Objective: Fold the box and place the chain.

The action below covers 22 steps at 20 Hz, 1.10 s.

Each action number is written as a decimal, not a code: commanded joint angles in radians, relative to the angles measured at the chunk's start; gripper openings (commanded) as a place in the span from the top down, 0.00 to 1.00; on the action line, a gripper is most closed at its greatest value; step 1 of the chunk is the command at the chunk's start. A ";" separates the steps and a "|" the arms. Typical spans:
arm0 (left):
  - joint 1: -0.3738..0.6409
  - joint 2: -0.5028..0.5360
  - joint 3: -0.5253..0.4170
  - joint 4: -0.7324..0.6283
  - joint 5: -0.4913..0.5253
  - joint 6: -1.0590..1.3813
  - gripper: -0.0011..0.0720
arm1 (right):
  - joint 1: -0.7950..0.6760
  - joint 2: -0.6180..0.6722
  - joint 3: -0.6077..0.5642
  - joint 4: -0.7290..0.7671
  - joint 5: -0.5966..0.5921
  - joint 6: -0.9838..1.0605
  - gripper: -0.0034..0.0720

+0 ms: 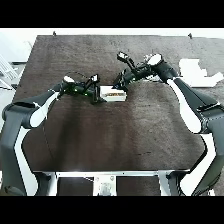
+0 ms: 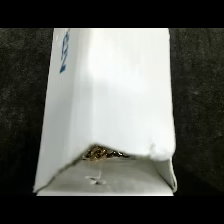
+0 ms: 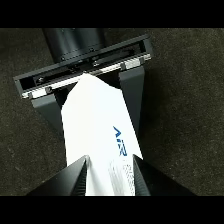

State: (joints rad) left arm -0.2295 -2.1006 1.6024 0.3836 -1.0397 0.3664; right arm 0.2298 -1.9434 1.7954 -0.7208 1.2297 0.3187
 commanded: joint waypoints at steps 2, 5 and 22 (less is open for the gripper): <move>0.000 0.000 0.000 0.000 0.000 0.000 0.34 | 0.001 -0.002 0.001 -0.027 0.001 0.003 0.49; 0.000 0.000 0.000 0.000 0.000 0.000 0.34 | 0.001 -0.005 -0.005 -0.052 0.000 0.018 0.49; 0.000 0.000 0.000 0.000 0.000 0.000 0.34 | 0.030 -0.007 -0.057 -0.066 0.033 0.073 0.49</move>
State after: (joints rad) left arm -0.2298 -2.1006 1.6020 0.3843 -1.0412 0.3676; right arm 0.2592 -1.9507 1.7599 -0.7792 1.2686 0.3889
